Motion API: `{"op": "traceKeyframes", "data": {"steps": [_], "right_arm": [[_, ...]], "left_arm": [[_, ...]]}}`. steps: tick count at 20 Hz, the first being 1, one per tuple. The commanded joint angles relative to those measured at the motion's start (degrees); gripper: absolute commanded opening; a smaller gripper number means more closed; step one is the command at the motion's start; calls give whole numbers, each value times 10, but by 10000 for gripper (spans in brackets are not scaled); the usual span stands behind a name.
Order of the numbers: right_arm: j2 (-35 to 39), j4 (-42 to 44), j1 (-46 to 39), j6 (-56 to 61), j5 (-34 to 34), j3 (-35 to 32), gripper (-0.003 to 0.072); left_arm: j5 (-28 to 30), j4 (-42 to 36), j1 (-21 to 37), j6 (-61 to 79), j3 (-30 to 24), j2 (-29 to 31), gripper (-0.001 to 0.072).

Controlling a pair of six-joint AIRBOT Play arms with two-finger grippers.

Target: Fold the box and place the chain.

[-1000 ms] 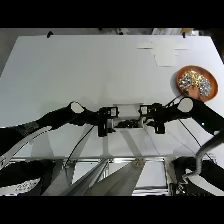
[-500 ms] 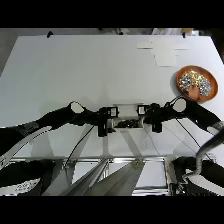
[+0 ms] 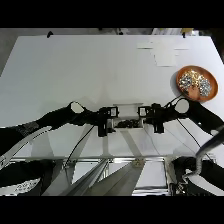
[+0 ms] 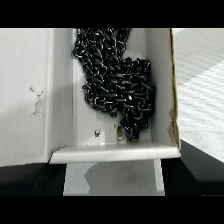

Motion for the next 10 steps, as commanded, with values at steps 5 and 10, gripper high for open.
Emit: {"op": "traceKeyframes", "data": {"steps": [5, 10], "right_arm": [[171, 19, 0, 76, 101, 38, 18], [215, 226, 0, 76, 123, 40, 17]], "left_arm": [[0, 0, 0, 0, 0, 0, 209], [0, 0, 0, 0, 0, 0, 209]]}}
